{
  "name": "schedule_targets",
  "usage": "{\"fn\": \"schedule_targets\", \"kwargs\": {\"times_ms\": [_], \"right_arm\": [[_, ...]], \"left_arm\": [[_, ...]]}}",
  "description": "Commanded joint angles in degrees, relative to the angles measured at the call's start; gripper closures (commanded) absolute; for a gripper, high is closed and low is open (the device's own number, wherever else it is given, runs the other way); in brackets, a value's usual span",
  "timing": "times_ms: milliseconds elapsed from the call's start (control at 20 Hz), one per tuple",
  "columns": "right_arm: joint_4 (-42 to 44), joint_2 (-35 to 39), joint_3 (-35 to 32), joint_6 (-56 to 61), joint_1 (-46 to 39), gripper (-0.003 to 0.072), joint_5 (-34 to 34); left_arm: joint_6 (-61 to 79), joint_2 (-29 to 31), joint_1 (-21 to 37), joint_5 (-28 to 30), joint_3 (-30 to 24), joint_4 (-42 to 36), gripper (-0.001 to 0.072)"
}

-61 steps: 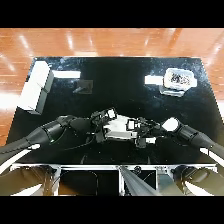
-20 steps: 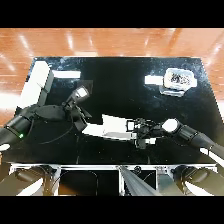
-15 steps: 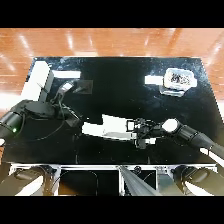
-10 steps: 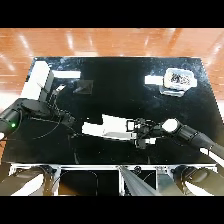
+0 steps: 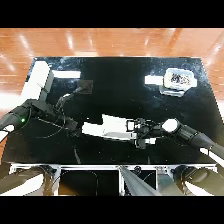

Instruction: Fold the box and place the chain.

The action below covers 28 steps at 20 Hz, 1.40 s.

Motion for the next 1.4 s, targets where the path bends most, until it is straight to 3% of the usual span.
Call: {"fn": "schedule_targets", "kwargs": {"times_ms": [0, 250, 1000, 1050, 1150, 1200, 1350], "right_arm": [[0.0, 0.0, 0.0, 0.0, 0.0, 0.0149, 0.0], [0.0, 0.0, 0.0, 0.0, 0.0, 0.0149, 0.0], [0.2, 0.0, 0.0, 0.0, 0.0, 0.0149, 0.0], [0.2, 0.0, 0.0, 0.0, 0.0, 0.0149, 0.1], [0.2, 0.0, 0.0, 0.0, 0.0, 0.0149, 0.1], [0.2, 0.0, 0.0, 0.0, 0.0, 0.0149, 0.1], [0.2, 0.0, 0.0, 0.0, 0.0, 0.0149, 0.1]], "left_arm": [[0.9, -0.7, -2.3, -0.9, 0.0, -0.2, 0.0691], [2.7, -0.8, -6.7, -5.9, 0.0, -3.2, 0.0690], [-2.3, -5.5, -12.0, -4.3, 0.0, -9.6, 0.0685], [-2.3, -5.5, -12.0, -4.3, 0.1, -9.9, 0.0611], [-2.2, -5.5, -12.0, -3.2, 0.7, -9.8, 0.0241], [-2.2, -5.5, -12.0, -2.1, 1.4, -9.6, 0.0126], [-2.2, -5.5, -12.0, 0.0, 4.0, -9.1, 0.0121]]}}
